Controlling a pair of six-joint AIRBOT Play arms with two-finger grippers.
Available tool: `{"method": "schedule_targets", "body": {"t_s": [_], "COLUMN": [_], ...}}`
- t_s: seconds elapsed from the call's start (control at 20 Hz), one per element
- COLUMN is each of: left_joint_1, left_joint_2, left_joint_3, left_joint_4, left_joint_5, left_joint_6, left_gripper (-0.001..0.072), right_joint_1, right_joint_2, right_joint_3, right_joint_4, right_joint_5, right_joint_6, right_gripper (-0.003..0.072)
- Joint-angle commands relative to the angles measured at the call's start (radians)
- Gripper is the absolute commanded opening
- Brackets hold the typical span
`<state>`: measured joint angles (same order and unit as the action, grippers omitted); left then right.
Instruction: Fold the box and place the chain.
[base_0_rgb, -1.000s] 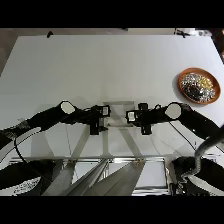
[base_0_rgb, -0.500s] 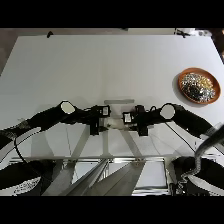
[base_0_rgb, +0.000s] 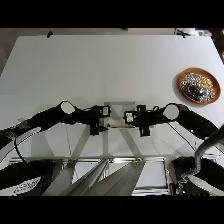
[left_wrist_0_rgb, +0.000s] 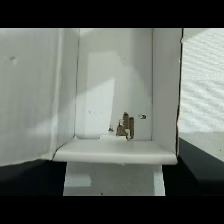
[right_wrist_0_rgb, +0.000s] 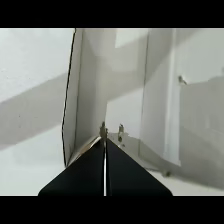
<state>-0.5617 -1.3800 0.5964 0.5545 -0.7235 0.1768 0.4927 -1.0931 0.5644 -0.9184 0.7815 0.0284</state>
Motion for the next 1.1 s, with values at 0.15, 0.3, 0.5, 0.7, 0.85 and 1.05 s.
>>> {"method": "schedule_targets", "body": {"t_s": [0.15, 0.3, 0.5, 0.7, 0.85, 1.05], "left_joint_1": [-0.001, -0.001, -0.001, -0.001, -0.001, -0.001], "left_joint_2": [0.0, 0.0, 0.0, 0.0, 0.0, 0.0], "left_joint_3": [0.0, 0.0, 0.0, 0.0, 0.0, 0.0], "left_joint_4": [0.0, 0.0, 0.0, 0.0, 0.0, 0.0], "left_joint_5": [0.001, 0.001, 0.001, 0.001, 0.001, 0.001], "left_joint_6": [0.002, 0.002, 0.002, 0.002, 0.002, 0.002], "left_gripper": [0.0224, 0.0224, 0.0224, 0.0224, 0.0224, 0.0224], "right_joint_1": [-0.132, -0.21, -0.338, -0.424, -0.42, -0.347], "right_joint_2": [0.253, 0.359, 0.38, 0.294, 0.154, -0.023], "right_joint_3": [0.0, 0.0, 0.0, -0.001, -0.002, -0.002], "right_joint_4": [-0.203, -0.252, -0.344, -0.344, -0.303, -0.249], "right_joint_5": [0.192, 0.312, 0.363, 0.37, 0.324, 0.24], "right_joint_6": [0.414, 0.674, 1.081, 1.228, 1.24, 1.22], "right_gripper": [0.0008, 0.0008, 0.0008, 0.0008, 0.0008, 0.0008]}}
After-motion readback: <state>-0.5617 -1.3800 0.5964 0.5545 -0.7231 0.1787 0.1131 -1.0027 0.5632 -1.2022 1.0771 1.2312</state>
